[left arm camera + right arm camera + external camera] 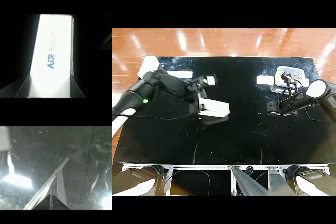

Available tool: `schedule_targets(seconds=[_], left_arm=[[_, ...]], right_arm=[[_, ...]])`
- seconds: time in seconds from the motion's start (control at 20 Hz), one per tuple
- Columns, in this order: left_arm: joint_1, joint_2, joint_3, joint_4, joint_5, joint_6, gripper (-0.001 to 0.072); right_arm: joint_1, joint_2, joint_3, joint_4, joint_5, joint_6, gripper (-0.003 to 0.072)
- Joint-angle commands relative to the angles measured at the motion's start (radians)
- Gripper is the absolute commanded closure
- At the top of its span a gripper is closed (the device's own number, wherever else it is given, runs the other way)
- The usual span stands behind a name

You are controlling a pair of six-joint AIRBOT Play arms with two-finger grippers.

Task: Fold the box and place the chain.

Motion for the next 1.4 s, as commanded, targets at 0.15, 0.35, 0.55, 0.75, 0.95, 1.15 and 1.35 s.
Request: schedule_targets(seconds=[0.15, 0.35, 0.55, 0.75, 0.95, 1.15, 1.35], left_arm=[[0.329, 0.124, 0.014, 0.077, 0.188, -0.236, 0.0692], [0.568, 0.136, 0.013, 0.125, 0.202, -0.292, 0.0691], [0.777, 0.135, 0.013, 0.086, 0.204, -0.309, 0.0691], [0.763, 0.136, 0.014, -0.032, 0.276, -0.24, 0.0689], [0.539, 0.134, 0.006, 0.035, 0.267, -0.138, 0.008], [0.365, 0.134, -0.037, 0.136, 0.136, -0.053, 0.008], [0.313, 0.132, -0.14, 0.124, 0.024, 0.114, 0.0081]], right_arm=[[-0.001, 0.0, 0.001, 0.0, -0.013, -0.014, 0.0658], [-0.001, 0.0, 0.001, -0.001, -0.022, -0.032, 0.0658], [-0.001, 0.0, 0.001, -0.001, -0.049, -0.043, 0.0659], [-0.001, 0.0, 0.001, -0.001, -0.063, -0.043, 0.0659], [-0.001, 0.0, 0.001, -0.001, -0.039, -0.042, 0.0658], [-0.001, 0.0, 0.001, 0.0, -0.044, -0.041, 0.0658], [-0.001, 0.0, 0.001, 0.0, -0.037, -0.018, 0.0658]])
